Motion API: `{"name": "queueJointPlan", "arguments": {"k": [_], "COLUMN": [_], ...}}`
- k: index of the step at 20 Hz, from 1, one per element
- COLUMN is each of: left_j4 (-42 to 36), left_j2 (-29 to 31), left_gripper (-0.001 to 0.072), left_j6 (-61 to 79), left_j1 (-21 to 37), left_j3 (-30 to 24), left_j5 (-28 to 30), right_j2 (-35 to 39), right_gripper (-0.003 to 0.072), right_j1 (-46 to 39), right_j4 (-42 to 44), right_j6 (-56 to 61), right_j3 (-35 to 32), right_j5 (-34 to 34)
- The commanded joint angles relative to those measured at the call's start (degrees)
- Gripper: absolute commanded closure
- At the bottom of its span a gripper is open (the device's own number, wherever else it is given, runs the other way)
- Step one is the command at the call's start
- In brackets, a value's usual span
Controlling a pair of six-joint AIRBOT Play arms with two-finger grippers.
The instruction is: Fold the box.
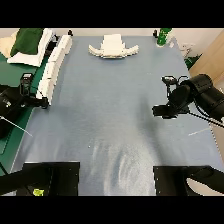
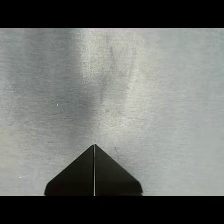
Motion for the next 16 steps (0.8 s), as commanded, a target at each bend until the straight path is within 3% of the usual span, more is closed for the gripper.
{"name": "queueJointPlan", "arguments": {"k": [1,5,9,10,12,13,16], "left_j4": [8.3,15.4,12.8,10.9,7.5,6.6,5.7], "left_j2": [7.1,17.7,28.9,31.0,33.1,32.9,27.2], "left_gripper": [0.0014,0.0015,0.0016,0.0099,0.0580,0.0694,0.0694], "left_j6": [-2.4,-11.7,-18.1,-18.3,-17.4,-17.5,-20.6], "left_j1": [0.0,0.0,-0.8,-1.8,-5.9,-8.6,-19.1], "left_j3": [0.0,0.0,0.0,0.0,1.3,2.6,8.5], "left_j5": [-9.4,-19.6,-28.6,-29.5,-31.0,-31.3,-29.7], "right_j2": [0.0,0.0,0.0,0.0,0.0,0.0,0.0], "right_gripper": [0.0682,0.0682,0.0682,0.0682,0.0682,0.0682,0.0682], "right_j1": [0.0,0.0,0.0,0.0,0.0,0.0,0.0], "right_j4": [0.0,0.0,0.0,0.0,0.0,0.0,0.0], "right_j6": [0.0,0.0,0.0,0.0,0.0,0.0,0.0], "right_j3": [0.1,0.1,0.1,0.1,0.1,0.1,0.1], "right_j5": [0.0,0.0,0.0,0.0,0.0,0.0,0.0]}}
